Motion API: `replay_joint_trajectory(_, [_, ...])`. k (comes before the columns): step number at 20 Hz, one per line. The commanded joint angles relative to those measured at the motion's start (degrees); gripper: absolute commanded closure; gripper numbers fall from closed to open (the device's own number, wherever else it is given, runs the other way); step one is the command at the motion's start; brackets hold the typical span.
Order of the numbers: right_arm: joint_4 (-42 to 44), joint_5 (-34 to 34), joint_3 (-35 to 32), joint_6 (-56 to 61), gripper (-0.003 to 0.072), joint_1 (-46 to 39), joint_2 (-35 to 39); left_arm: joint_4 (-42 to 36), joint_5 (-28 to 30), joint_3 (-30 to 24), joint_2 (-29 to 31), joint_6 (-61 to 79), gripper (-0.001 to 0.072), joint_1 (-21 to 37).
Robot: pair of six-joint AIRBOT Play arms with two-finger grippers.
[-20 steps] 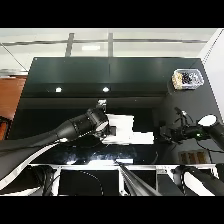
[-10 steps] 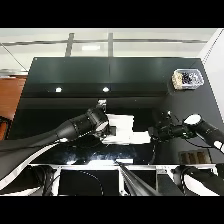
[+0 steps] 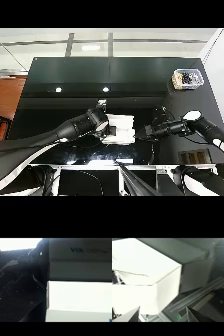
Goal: Fold the box and place the chain.
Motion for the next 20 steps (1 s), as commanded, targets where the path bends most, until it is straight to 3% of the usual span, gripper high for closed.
replay_joint_trajectory(1, [0.9, -3.2, 0.3, 4.3, 0.0084, 3.3, 0.0, 0.0, 0.0, 0.0, 0.0, 0.0, 0.0682, 0.0])
replay_joint_trajectory(2, [0.9, -5.5, 0.4, 5.9, 0.0137, 5.2, 0.0, 0.0, 0.0, 0.0, 0.0, 0.0, 0.0682, 0.0])
replay_joint_trajectory(4, [0.2, -9.7, 1.6, 9.4, 0.0148, 9.9, 0.0, 0.0, 0.0, 0.0, 0.0, 0.0, 0.0682, 0.0])
replay_joint_trajectory(5, [-1.9, -11.9, 2.7, 13.4, 0.0201, 12.3, 0.0, 0.0, 0.0, 0.0, 0.0, 0.0, 0.0682, 0.0])
replay_joint_trajectory(6, [-4.3, -13.2, 4.0, 17.2, 0.0315, 14.5, 0.0, 0.0, 0.0, 0.0, 0.0, 0.0, 0.0682, 0.0])
replay_joint_trajectory(15, [-30.8, -15.0, 15.3, 46.4, 0.0322, 26.8, -0.1, 0.0, 0.0, 0.0, 0.0, 0.0, 0.0682, 0.0])
replay_joint_trajectory(20, [-47.4, -10.4, 20.2, 62.7, 0.0325, 33.3, -0.2, 0.0, 0.1, 0.0, 0.0, 0.0, 0.0682, 0.0])
